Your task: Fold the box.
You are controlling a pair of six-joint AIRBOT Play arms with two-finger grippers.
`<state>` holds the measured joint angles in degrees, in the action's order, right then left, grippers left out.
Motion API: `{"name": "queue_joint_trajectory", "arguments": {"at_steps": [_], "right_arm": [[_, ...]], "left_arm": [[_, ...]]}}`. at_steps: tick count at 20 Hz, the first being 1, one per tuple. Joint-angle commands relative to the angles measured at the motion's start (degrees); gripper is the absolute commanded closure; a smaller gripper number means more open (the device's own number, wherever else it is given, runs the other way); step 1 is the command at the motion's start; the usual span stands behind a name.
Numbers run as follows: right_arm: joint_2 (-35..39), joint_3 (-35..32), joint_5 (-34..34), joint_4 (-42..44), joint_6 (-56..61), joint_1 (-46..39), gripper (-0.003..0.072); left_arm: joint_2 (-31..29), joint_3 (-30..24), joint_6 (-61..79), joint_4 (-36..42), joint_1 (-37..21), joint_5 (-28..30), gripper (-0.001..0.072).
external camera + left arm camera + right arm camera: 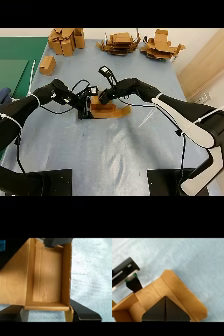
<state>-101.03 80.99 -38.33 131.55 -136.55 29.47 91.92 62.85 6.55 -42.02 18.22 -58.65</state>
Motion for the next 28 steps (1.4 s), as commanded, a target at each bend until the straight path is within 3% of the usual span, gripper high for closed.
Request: {"name": "queue_joint_trajectory", "arguments": {"at_steps": [1, 12, 19, 22, 26, 27, 28], "right_arm": [[-2.3, 1.4, -10.8, -0.5, 2.0, -2.3, 0.0682], [-3.2, 3.0, -15.5, 0.9, -2.1, -3.3, 0.0683], [4.0, 2.9, -5.7, 0.5, -0.4, -10.3, 0.0682], [10.7, -1.4, -6.2, 0.0, -1.6, -15.6, 0.0682], [19.9, -12.5, -11.9, -7.2, -17.8, -16.9, 0.0681], [19.9, -13.5, -16.7, -7.3, -24.8, -16.7, 0.067], [19.1, -14.1, -20.9, -7.1, -31.8, -16.5, 0.0503]], "left_arm": [[0.0, 0.0, 0.0, -0.2, 0.0, 0.3, 0.0345], [0.0, 0.0, 0.0, -0.2, 0.0, 2.2, 0.0345], [0.0, 0.0, 0.0, -0.2, 0.0, 2.1, 0.0345], [0.0, 0.0, 0.0, -0.3, 0.0, 1.9, 0.0345], [0.0, 0.0, 0.0, -0.5, 0.0, 1.9, 0.0345], [0.0, 0.0, 0.0, -0.5, 0.0, 1.9, 0.0346], [0.0, 0.0, 0.0, -0.4, 0.0, 1.9, 0.0345]]}}
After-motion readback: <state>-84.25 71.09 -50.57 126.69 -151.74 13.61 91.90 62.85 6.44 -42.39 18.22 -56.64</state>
